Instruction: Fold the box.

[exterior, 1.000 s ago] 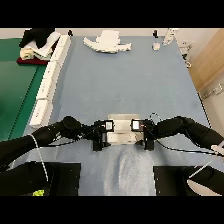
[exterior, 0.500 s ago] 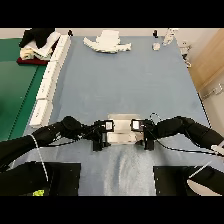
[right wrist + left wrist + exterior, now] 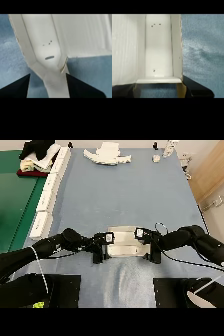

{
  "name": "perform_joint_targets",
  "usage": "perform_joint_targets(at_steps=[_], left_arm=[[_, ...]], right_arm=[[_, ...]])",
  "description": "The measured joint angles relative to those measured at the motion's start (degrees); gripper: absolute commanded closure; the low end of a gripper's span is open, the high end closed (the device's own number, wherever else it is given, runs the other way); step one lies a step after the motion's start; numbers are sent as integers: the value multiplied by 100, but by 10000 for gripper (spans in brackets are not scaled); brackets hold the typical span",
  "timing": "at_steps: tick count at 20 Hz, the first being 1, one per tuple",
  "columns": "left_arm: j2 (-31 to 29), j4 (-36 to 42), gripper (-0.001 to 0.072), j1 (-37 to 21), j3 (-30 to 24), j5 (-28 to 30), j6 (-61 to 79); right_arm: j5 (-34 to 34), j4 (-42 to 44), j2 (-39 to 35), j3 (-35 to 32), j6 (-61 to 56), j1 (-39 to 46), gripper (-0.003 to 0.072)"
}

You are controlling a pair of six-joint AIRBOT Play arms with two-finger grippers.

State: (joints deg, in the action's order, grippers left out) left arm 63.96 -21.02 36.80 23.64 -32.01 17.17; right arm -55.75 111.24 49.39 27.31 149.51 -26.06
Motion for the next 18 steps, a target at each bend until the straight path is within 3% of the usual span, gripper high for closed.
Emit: perform_joint_targets(at_steps=[1, 2, 3, 4, 5, 8, 11, 14, 18], left_arm=[[0, 0, 212, 0, 0, 0, 2], [0, 0, 212, 0, 0, 2, 2], [0, 0, 212, 0, 0, 2, 2], [0, 0, 212, 0, 0, 4, 2], [0, -2, 212, 0, 0, 4, 4], [0, -2, 212, 0, 0, 17, 17], [0, -4, 212, 2, 0, 22, 20], [0, -26, 212, 0, 0, -46, 92], [0, -164, 212, 0, 0, -278, 175]], right_arm=[[-326, -116, -192, 116, -448, 0, 1], [-601, -190, -369, 219, -907, 0, 71], [-892, -262, -555, 313, -1451, 0, 211], [-1067, -249, -723, 387, -2065, 0, 436], [-1165, -140, -837, 426, -2651, 0, 585], [-981, 977, -949, 400, -4107, -52, 654], [-39, 1919, -697, 352, -5007, -376, 655], [925, 2352, -258, 446, -5633, -658, 654], [1541, 2411, 219, 796, -5945, -776, 655]])
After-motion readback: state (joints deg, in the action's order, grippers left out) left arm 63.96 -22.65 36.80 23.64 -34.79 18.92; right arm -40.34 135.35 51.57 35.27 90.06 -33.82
